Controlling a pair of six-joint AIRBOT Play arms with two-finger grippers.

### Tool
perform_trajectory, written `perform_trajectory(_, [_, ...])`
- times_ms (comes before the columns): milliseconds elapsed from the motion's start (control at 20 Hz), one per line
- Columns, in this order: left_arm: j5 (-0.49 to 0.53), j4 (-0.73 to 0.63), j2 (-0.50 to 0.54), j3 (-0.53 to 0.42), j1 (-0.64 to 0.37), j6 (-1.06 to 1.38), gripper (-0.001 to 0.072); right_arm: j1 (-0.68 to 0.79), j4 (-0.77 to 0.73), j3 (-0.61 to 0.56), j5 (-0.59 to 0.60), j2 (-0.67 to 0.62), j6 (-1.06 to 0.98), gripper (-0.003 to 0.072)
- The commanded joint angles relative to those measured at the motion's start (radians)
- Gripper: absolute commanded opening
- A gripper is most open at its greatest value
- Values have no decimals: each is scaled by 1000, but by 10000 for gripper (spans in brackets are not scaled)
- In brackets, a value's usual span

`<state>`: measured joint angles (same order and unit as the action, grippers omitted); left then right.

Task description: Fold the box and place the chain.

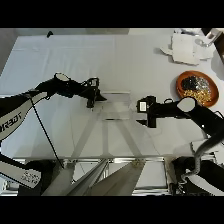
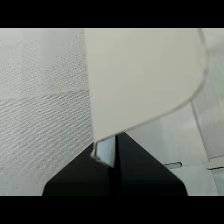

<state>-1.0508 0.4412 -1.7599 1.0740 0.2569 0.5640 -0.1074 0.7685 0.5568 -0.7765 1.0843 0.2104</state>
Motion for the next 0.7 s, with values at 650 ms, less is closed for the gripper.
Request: perform_trajectory(650, [0,0,-1,0,0,0,14,5,-398,0,87,211,296,697])
